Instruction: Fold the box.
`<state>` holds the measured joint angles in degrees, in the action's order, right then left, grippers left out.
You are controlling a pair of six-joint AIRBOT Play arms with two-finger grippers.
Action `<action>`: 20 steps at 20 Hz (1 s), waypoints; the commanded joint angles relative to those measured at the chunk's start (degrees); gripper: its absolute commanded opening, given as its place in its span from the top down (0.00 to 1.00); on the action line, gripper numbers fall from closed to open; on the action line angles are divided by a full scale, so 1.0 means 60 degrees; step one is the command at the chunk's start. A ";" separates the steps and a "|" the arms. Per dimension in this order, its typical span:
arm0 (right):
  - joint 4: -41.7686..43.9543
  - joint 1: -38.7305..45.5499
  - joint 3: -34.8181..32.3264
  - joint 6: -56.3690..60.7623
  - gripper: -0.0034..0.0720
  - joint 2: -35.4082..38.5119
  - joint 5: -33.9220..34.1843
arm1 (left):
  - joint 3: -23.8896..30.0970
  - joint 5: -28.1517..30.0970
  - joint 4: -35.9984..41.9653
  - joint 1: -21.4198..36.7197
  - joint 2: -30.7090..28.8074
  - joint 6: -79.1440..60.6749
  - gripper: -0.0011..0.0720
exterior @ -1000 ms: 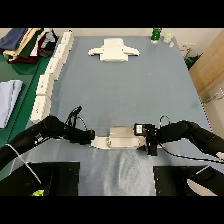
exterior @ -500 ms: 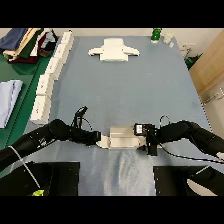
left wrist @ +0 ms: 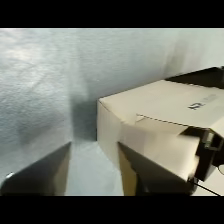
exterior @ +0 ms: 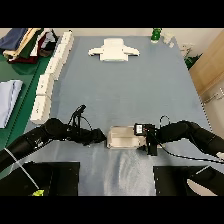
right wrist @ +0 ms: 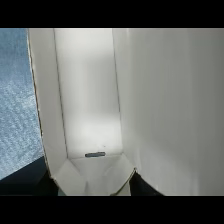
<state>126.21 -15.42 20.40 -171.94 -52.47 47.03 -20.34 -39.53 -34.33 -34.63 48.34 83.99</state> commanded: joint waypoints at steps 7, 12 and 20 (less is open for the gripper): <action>0.0000 -0.0007 0.0011 0.0000 0.28 0.0004 -0.0004 | -0.0091 0.0350 0.1435 -0.0124 -0.0029 -0.0178 0.34; 0.0000 -0.0007 0.0011 0.0000 0.28 0.0004 -0.0004 | -0.0270 0.0390 0.1464 -0.0372 0.0466 -0.0007 0.34; 0.0000 -0.0007 0.0011 0.0000 0.28 0.0007 -0.0004 | -0.2106 0.0834 -0.3901 -0.2718 0.1792 0.6080 0.36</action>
